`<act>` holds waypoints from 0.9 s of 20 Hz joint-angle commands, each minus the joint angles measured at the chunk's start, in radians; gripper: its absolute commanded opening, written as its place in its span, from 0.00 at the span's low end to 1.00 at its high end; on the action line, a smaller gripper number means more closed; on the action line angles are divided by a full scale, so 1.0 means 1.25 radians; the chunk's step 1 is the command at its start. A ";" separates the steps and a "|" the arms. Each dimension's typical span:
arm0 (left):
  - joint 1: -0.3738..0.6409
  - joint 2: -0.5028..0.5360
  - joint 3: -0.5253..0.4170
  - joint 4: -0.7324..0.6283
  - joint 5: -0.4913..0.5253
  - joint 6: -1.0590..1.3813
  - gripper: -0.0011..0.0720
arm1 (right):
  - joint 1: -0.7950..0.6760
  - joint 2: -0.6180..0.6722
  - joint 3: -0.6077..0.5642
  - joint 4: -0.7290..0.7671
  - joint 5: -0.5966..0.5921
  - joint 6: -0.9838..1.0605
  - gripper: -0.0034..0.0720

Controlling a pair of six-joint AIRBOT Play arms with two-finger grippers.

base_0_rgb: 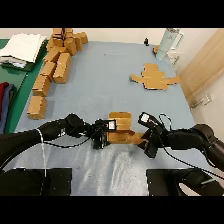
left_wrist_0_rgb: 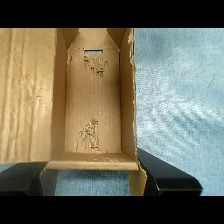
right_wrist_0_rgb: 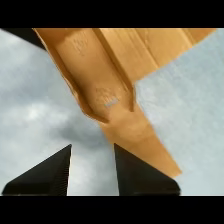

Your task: Fold the box.

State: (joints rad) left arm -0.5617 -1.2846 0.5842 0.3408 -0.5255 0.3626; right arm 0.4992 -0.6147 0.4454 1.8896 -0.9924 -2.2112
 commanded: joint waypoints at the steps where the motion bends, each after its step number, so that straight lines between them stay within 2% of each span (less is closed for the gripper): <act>1: 0.000 0.000 0.001 0.000 0.000 0.000 0.73 | 0.001 -0.049 -0.013 -0.090 0.077 -0.135 0.59; 2: 0.000 0.000 0.001 0.000 0.000 0.000 0.73 | 0.001 -0.073 -0.013 -0.088 0.117 -0.175 0.59; 4: 0.000 0.000 0.001 0.000 0.000 0.000 0.73 | 0.001 -0.118 -0.013 -0.053 0.179 -0.253 0.68; 8: 0.000 0.000 0.001 0.000 0.000 0.000 0.73 | 0.002 -0.172 -0.010 0.111 0.201 -0.377 0.68; 9: 0.000 0.000 0.001 0.000 0.000 0.000 0.73 | 0.006 -0.174 -0.010 0.131 0.204 -0.408 0.62; 11: 0.000 0.000 0.001 0.000 0.000 0.000 0.73 | 0.017 -0.175 -0.010 0.134 0.211 -0.419 0.28; 12: 0.000 0.000 0.001 0.000 0.000 0.000 0.73 | 0.017 -0.177 -0.010 0.141 0.212 -0.419 0.20; 18: 0.000 0.000 0.001 0.000 0.000 0.000 0.73 | 0.053 -0.194 -0.010 0.141 0.299 -0.461 0.20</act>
